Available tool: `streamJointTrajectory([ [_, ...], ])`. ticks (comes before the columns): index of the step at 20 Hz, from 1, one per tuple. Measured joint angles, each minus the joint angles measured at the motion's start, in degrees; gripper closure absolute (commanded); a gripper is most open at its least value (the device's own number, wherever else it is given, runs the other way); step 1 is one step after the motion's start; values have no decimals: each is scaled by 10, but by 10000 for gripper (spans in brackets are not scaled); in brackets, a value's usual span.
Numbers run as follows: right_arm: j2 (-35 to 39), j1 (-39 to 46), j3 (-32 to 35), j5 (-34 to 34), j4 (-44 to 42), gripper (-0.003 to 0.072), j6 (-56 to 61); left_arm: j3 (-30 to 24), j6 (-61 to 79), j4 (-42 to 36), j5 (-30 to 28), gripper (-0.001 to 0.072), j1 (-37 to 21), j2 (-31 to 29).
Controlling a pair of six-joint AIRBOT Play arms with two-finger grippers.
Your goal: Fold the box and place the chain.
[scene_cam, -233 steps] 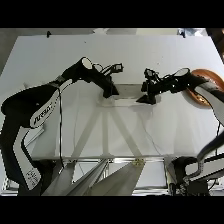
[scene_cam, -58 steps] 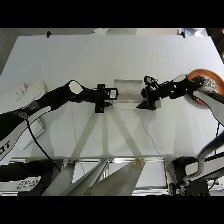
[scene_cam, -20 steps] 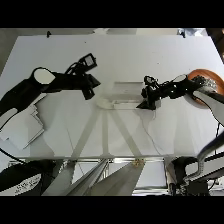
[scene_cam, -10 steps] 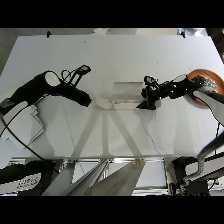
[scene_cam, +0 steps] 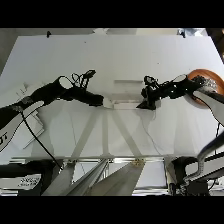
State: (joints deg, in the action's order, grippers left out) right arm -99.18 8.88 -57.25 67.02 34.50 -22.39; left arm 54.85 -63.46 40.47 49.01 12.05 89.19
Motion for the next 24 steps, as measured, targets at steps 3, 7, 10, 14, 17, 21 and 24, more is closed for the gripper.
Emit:
streamJointTrajectory([
  [3, 0, 0, 0, 0, 0, 389, 0, 0, 10, -30, -10, 463, 1, 2],
  [7, 0, 0, 0, 0, 0, 389, 0, 0, 16, -44, -14, 428, 2, 2],
  [10, 0, 0, 0, 0, 0, 389, 0, 0, 30, -54, -16, 428, 2, 2],
  [14, 0, 0, 0, 0, 0, 389, 0, 0, 88, -107, -16, 428, 2, 2],
  [17, 0, 0, 0, 0, 0, 389, 0, 0, 128, -144, -18, 428, 2, 2],
  [21, 0, 0, 0, 0, 0, 389, 0, 0, 164, -164, -17, 420, 2, 2],
  [24, 0, 0, 0, 0, 0, 389, 0, 0, 174, -171, -14, 97, 2, 2],
])
